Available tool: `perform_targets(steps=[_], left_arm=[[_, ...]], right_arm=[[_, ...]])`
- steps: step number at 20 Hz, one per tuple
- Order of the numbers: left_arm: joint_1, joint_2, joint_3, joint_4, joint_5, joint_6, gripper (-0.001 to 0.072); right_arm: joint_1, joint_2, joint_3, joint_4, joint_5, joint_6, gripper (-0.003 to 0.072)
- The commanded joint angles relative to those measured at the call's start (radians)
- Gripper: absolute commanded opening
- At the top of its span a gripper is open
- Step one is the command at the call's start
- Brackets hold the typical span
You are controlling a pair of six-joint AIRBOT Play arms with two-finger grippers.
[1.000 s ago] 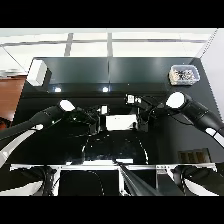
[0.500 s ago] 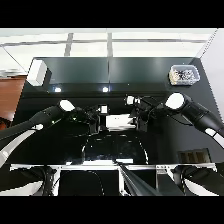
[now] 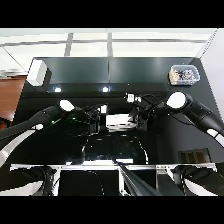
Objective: Fold the box and place the chain.
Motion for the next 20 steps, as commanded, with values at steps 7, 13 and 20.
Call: perform_targets(steps=[7, 13, 20], left_arm=[[0.0, -0.001, 0.0, 0.0, -0.001, 0.001, 0.0495], [0.0, -0.001, 0.0, 0.0, -0.001, 0.0, 0.0496], [0.0, -0.001, 0.0, 0.0, -0.001, 0.001, 0.0495]], right_arm=[[0.001, -0.008, -0.019, -0.002, -0.001, 0.0, 0.0217], [0.001, -0.013, -0.021, -0.002, -0.008, -0.001, 0.0145], [0.001, -0.013, -0.021, -0.002, -0.005, -0.001, 0.0142]])
